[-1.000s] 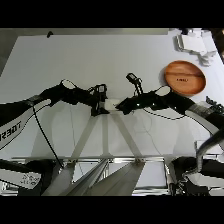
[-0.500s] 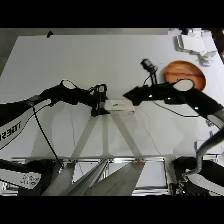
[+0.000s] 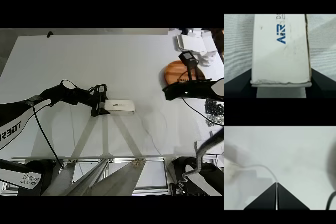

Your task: Fold the box and place the chain.

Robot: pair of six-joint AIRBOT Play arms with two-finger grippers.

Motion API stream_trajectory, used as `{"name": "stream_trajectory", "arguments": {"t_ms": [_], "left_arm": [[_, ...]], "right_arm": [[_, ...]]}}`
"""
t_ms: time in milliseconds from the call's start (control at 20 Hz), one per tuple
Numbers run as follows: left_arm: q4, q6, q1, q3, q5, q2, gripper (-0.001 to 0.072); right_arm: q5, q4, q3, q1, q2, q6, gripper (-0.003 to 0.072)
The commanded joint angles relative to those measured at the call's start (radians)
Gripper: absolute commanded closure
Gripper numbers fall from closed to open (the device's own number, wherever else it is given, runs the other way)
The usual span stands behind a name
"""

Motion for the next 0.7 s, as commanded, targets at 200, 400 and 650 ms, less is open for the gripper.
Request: {"name": "stream_trajectory", "arguments": {"t_ms": [200, 400, 650], "left_arm": [[0.000, 0.002, 0.000, 0.000, -0.053, -0.001, 0.0635], [0.034, -0.097, 0.000, 0.000, -0.058, 0.043, 0.0699], [0.416, -0.470, 0.045, 0.000, -0.056, 0.307, 0.0700]], "right_arm": [[0.021, -0.350, 0.001, -0.079, 0.010, 0.225, 0.0670], [0.019, -0.339, 0.001, -0.079, 0.010, 0.225, 0.0670], [0.020, -0.339, 0.001, -0.079, 0.010, 0.224, 0.0670]]}}
